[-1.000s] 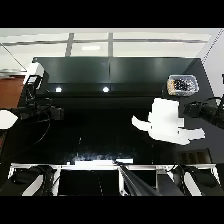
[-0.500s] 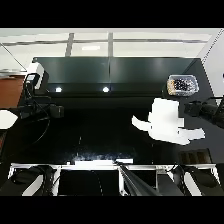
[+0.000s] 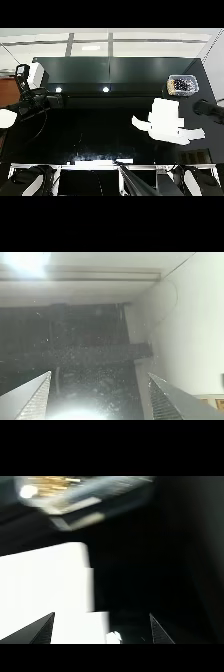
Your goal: Fold the box and place the chain.
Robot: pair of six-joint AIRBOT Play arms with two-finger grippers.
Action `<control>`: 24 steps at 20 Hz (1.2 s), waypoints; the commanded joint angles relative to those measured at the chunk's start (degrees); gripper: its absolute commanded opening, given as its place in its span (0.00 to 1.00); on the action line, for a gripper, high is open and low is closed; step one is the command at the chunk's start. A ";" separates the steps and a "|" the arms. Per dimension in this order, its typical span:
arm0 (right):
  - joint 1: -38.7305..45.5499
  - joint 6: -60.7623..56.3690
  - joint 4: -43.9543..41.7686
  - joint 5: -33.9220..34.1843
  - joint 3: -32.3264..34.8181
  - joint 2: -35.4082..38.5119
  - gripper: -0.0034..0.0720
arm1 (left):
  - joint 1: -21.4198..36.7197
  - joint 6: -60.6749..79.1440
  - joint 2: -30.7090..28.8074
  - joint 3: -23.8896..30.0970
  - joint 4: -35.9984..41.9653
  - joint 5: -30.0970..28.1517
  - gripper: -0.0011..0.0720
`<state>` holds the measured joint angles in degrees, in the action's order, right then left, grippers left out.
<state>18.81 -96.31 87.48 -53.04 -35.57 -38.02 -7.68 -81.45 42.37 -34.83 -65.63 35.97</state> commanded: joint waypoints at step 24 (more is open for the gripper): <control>26.23 35.36 -21.31 -31.76 -10.14 -38.21 0.29 | -0.26 0.00 3.61 0.00 3.80 7.04 0.98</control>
<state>46.33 -61.04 66.30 -83.26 -45.60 -76.03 -7.90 -81.47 45.93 -34.81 -61.87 42.63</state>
